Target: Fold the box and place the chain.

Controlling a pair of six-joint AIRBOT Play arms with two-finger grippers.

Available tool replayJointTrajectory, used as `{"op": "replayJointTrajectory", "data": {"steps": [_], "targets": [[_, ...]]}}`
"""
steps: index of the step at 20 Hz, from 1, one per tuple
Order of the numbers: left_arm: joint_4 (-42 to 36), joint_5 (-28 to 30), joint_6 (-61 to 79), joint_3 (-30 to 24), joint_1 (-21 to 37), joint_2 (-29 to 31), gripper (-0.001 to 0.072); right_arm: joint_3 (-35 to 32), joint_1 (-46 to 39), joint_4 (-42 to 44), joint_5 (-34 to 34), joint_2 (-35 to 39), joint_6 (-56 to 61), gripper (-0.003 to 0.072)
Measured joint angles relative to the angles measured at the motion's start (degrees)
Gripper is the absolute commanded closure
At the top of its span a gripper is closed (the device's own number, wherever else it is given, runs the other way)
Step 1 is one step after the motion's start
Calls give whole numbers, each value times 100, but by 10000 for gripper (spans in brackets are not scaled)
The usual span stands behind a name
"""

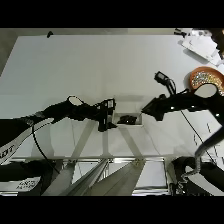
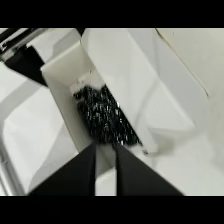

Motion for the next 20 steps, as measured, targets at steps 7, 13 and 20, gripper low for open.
{"op": "replayJointTrajectory", "data": {"steps": [7, 13, 20], "targets": [[0, 0, 0, 0, 0, 0, 437, 391, -813, -70, -527, -629, 564, 665], [0, 2, 0, 0, 0, 0, 437, 2122, 44, -129, -411, -2328, 942, 666], [0, 0, 0, 0, 0, 0, 437, 3471, 1010, -1150, 1032, -3154, 1043, 667]]}}
